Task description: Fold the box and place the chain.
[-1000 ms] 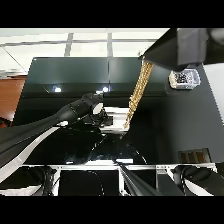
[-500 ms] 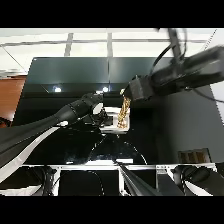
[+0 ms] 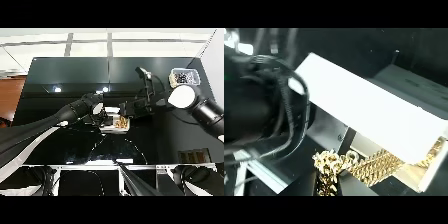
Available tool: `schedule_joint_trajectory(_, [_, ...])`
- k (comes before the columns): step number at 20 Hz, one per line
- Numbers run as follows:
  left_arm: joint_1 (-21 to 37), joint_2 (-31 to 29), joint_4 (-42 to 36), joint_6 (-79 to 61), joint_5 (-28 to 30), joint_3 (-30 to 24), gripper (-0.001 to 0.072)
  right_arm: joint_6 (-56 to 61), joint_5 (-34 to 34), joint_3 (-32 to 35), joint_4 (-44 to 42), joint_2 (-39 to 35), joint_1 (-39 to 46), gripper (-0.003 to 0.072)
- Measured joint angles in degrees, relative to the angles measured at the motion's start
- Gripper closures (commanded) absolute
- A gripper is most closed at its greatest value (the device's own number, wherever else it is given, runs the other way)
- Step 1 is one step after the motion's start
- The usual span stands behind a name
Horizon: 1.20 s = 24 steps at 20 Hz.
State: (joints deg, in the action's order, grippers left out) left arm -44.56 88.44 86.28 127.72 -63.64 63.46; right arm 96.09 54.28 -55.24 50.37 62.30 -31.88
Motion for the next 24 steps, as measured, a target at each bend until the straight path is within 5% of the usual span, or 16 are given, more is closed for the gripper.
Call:
schedule_joint_trajectory(1, [0.0,0.0,0.0,0.0,0.0,0.0,0.0683,0.04,-1.92,1.11,-0.57,0.17,-0.42,0.0442])
schedule_joint_trajectory(2, [0.0,0.0,0.0,0.0,0.02,0.0,0.0683,0.22,-3.15,1.95,-0.85,0.31,-0.57,0.0406])
schedule_joint_trajectory(6, [0.0,0.0,0.0,0.02,0.04,0.0,0.0683,0.13,-5.03,3.52,-0.44,0.37,1.77,0.041])
schedule_joint_trajectory(13, [0.2,0.0,-0.02,0.02,0.02,0.02,0.068,-5.18,1.2,4.04,1.31,-2.05,10.32,0.041])
schedule_joint_trajectory(14, [0.24,0.0,0.0,0.37,-0.07,0.13,0.0605,-5.73,1.62,4.07,1.6,-2.19,10.82,0.041])
schedule_joint_trajectory(16, [0.31,0.07,0.11,2.38,-1.62,0.61,0.0232,-6.36,2.51,4.13,2.6,-2.38,11.39,0.041])
schedule_joint_trajectory(24, [-0.83,-9.68,4.85,-2.21,-6.73,1.27,0.0196,-7.19,3.78,4.13,7.43,-2.54,12.0,0.041])
